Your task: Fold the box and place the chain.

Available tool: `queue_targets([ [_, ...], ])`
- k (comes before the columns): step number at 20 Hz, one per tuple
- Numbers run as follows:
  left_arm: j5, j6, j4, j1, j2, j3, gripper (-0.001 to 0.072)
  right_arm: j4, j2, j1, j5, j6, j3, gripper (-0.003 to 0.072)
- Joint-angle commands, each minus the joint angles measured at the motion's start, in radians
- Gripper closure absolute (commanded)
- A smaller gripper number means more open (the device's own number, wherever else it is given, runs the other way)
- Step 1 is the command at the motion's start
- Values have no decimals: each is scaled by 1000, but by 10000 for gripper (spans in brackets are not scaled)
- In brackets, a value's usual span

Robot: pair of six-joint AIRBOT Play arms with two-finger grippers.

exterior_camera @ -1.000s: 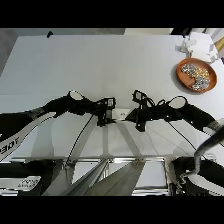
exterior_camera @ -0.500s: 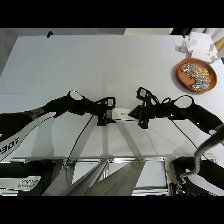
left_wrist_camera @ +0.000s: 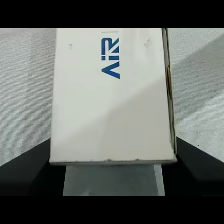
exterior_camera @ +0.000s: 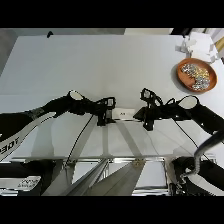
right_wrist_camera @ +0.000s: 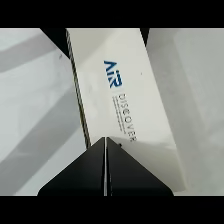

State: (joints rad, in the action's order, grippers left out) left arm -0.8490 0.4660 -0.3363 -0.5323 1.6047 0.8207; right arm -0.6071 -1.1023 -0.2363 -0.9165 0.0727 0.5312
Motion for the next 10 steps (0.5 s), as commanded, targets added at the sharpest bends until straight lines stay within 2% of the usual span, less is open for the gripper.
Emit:
queue_targets([
  [1,0,0,0,1,0,0,699,-19,1,2,53,10,-43,668],
  [7,0,0,0,1,0,0,699,20,7,2,61,10,-54,667],
  [10,0,0,0,1,0,0,699,45,71,2,64,37,-34,668],
])
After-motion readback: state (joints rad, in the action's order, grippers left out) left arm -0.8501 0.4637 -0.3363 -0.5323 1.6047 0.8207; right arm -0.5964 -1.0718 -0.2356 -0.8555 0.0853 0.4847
